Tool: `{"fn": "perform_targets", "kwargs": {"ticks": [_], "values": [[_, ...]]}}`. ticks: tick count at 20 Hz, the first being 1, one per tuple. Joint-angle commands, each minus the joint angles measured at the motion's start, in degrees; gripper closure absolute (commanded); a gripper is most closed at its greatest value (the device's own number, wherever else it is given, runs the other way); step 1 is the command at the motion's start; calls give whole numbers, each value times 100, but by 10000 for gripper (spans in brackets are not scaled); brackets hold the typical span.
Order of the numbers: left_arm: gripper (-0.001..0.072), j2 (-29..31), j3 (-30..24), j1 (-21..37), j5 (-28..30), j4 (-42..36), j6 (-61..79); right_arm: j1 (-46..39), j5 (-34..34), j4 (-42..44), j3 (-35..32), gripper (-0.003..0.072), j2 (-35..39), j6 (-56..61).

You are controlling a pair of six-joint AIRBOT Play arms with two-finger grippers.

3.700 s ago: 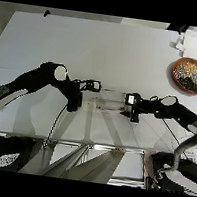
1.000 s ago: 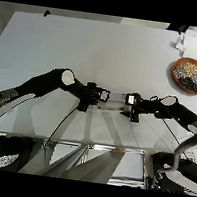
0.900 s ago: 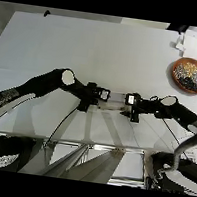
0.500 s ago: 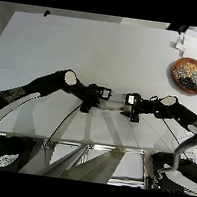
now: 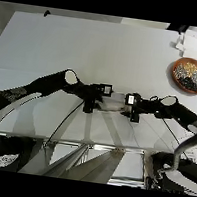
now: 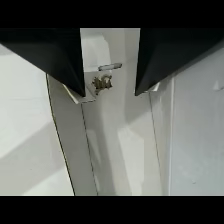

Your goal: Fold the box and place the chain.

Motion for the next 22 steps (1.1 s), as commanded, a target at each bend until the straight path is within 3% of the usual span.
{"fn": "perform_targets", "kwargs": {"ticks": [1, 2, 3, 5, 6, 10, 13, 17, 22], "values": [[318, -4, 0, -2, -24, -42, -105, 2, -2, 4, 4, 285, 0, 11], [321, -2, 0, -2, -24, -42, -105, 2, -2, 4, 4, 285, 0, 11], [380, -2, 0, -2, -24, -37, -127, 2, -2, 4, 4, 285, 0, 11], [645, -2, 0, -2, -24, -15, -339, 2, -2, 4, 4, 285, 0, 11], [701, -2, 0, 2, -24, 4, -433, 2, -2, 4, 4, 285, 0, 11], [699, 20, 0, 11, -24, 103, -975, 2, -2, 4, 4, 285, 0, 11], [699, 249, 2, 13, -28, 713, -1753, 2, 0, 4, 4, 285, 0, 11], [700, 885, 2, 13, -308, 1320, -2625, 2, -2, 4, 4, 285, 0, 11], [700, 1799, 2, 70, -730, 1381, -3283, 2, -2, 4, 4, 285, 0, 11]]}}
